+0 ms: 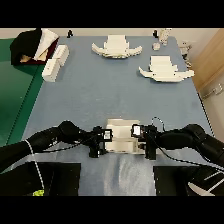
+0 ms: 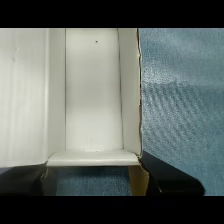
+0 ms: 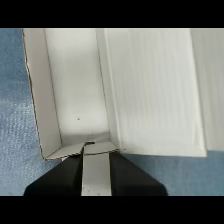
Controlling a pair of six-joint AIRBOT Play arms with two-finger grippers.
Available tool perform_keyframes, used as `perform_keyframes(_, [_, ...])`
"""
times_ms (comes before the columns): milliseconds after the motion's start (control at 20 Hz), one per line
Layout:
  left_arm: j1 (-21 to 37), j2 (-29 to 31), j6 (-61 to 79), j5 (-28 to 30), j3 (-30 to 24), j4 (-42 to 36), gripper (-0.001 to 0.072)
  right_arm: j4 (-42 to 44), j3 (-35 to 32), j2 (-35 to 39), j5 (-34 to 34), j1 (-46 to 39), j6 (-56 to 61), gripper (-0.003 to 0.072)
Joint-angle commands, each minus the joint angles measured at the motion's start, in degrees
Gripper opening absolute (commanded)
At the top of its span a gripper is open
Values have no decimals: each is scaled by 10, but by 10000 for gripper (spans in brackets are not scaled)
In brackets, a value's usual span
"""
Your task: Fold the box.
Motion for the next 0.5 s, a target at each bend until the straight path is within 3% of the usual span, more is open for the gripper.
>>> perform_keyframes(0, [0, 0, 0, 0, 0, 0, 453, 6, 0, -1, 3, 0, -4, 207])
perform_keyframes(50, [0, 0, 0, 0, 0, 0, 453, 7, 0, -1, 3, 0, -4, 159])
perform_keyframes(250, [0, 0, 0, 0, 0, 0, 453, 26, 0, -1, 14, 0, -11, 90])
perform_keyframes(450, [0, 0, 0, 0, 0, 0, 453, 33, 0, -23, 41, 19, -14, 90])
